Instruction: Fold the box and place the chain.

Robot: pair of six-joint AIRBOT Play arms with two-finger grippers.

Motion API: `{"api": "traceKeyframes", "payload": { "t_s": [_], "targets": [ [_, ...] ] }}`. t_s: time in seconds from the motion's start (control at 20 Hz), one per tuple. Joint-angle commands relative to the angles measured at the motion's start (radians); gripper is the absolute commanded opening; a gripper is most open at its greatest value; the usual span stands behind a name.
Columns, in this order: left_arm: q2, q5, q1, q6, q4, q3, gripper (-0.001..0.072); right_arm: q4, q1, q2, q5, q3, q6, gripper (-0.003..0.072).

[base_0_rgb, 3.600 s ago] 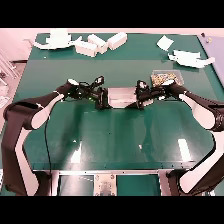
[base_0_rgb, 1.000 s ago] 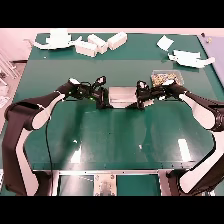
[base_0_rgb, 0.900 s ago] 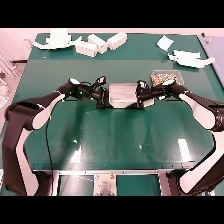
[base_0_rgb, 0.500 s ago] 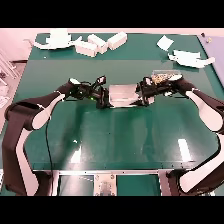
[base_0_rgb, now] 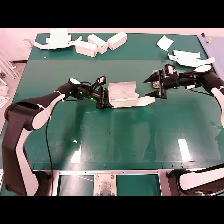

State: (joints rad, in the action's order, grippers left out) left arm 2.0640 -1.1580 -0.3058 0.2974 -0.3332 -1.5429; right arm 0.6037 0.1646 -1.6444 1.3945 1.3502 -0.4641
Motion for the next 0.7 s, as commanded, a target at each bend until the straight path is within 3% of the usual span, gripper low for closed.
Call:
{"api": "traceKeyframes", "payload": {
  "t_s": [0.0,0.05,0.25,0.5,0.65],
  "targets": [
    [0.0,0.005,0.0,-0.001,0.0,-0.001,0.0467,0.007,-0.017,0.024,0.105,-0.006,0.117,0.0446],
    [0.0,0.005,0.0,-0.001,0.0,-0.001,0.0466,0.007,-0.037,0.024,0.137,-0.009,0.132,0.0026],
    [0.0,0.005,0.0,-0.001,0.0,-0.001,0.0467,0.004,-0.141,0.013,0.099,-0.019,0.219,0.001],
    [0.0,0.005,0.0,-0.001,0.0,-0.001,0.0466,-0.027,-0.204,-0.027,-0.182,-0.024,0.198,0.001],
    [0.0,0.005,0.0,-0.001,0.0,-0.001,0.0466,-0.105,-0.19,-0.034,-0.28,-0.024,0.137,0.001]
  ]
}}
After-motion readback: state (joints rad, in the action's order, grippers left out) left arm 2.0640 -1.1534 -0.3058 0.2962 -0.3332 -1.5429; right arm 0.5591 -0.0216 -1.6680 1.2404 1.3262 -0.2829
